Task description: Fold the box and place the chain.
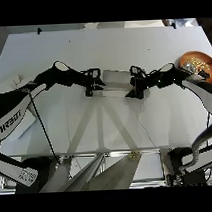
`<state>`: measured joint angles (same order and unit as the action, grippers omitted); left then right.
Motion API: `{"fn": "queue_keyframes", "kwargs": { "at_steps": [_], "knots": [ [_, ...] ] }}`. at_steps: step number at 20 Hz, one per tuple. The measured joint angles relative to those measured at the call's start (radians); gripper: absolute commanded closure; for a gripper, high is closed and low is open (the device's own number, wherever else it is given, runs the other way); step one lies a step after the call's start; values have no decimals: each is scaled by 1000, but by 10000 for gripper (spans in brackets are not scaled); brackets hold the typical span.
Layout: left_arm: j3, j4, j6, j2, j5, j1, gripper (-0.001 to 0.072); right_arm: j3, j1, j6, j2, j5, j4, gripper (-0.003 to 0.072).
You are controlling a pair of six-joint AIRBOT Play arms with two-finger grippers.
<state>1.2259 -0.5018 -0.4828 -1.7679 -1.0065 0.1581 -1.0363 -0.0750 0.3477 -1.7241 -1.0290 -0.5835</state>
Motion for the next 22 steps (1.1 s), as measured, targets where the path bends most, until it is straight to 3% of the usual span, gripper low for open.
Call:
{"fn": "queue_keyframes", "kwargs": {
  "at_steps": [1, 3, 4, 9, 13, 16, 22],
  "knots": [
    [0, -2, 34, 14, -3, -10, 516, 0, 0, 0, 0, 0, 0, 307],
    [0, -10, 101, 59, -7, -37, 687, 0, 0, 0, 0, 0, 0, 307],
    [0, -21, 134, 84, -11, -53, 696, 0, 0, 0, 0, 0, 0, 307],
    [0, -119, 568, 186, -20, -156, 697, 0, 0, 0, 0, 0, 0, 307],
    [0, -344, 1022, 206, -29, -196, 698, 0, 0, 0, 0, 0, 0, 307],
    [-2, -496, 1275, 190, -26, -186, 698, 0, 0, 0, 0, 0, 0, 307],
    [-2, -591, 1477, 98, -33, -108, 697, 0, 0, 1, 0, 0, 0, 307]
  ]
}}
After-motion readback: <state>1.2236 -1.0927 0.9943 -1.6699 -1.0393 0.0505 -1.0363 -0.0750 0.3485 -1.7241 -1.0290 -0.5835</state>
